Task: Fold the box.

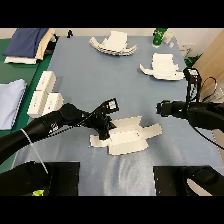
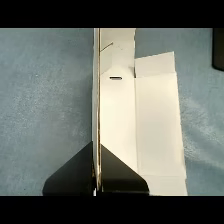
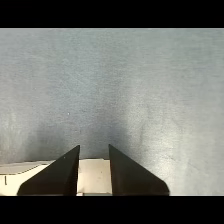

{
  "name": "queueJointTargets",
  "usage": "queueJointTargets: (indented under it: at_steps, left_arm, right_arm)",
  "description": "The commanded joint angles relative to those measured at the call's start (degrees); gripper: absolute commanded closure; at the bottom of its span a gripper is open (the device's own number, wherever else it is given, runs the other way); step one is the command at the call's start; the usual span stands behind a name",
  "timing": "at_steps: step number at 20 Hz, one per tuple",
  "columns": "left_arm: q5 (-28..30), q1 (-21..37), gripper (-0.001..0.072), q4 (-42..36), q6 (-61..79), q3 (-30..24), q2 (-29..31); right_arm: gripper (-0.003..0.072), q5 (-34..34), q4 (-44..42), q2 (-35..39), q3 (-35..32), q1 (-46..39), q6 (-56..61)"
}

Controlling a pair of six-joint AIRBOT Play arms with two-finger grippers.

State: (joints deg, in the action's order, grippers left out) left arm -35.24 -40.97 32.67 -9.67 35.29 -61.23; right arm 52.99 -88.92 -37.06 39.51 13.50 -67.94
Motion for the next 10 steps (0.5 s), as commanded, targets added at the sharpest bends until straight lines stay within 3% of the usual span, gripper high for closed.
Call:
queueJointTargets:
  at_steps: [1, 10]
  left_arm:
    - [-0.4, -0.1, 0.0696, 0.3, -0.1, -0.2, -0.2]
    - [-11.2, 8.1, 0.0695, -8.5, 17.0, 1.6, -0.8]
  right_arm:
    - [0.0409, 0.1, -0.1, 0.0, 0.0, 0.1, 0.0]
    - [0.0409, 0.0, -1.9, 0.0, -2.6, 0.1, 0.0]
